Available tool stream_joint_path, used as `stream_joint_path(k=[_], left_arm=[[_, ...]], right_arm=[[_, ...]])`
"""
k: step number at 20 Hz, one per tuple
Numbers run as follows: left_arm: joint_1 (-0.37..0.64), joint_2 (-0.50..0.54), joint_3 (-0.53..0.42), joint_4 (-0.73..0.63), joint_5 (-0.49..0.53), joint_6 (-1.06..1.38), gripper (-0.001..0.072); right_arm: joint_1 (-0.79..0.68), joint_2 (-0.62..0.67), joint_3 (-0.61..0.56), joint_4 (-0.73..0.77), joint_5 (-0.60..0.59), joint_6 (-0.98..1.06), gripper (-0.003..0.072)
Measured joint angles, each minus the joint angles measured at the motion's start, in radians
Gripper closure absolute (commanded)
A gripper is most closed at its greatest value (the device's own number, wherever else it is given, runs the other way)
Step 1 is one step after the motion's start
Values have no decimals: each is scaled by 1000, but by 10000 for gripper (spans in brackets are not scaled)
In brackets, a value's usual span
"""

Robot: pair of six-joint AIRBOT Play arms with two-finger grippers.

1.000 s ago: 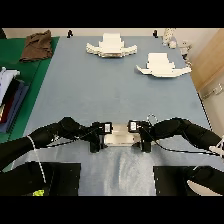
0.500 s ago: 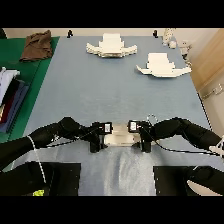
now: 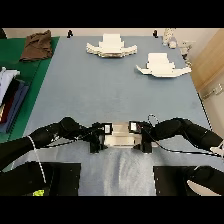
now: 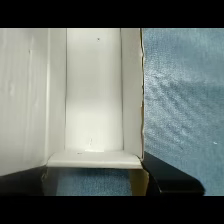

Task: Fold the box.

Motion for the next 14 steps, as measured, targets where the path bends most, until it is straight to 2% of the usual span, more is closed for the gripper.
stream_joint_path(k=[6, 11, 12, 13, 14], left_arm=[[0, 0, 0, -1, 6, -2, 332], [0, 0, 0, -1, 5, -2, 332], [0, 0, 0, -1, 5, -2, 332], [0, 0, 0, -1, 5, -2, 332], [0, 0, 0, -1, 5, -2, 332]], right_arm=[[0, 104, 0, -177, -48, 242, -24], [0, 280, 22, -317, -229, 560, -9], [0, 316, 33, -327, -262, 643, 62], [0, 351, 45, -325, -289, 740, 205], [0, 379, 53, -301, -307, 833, 458]])
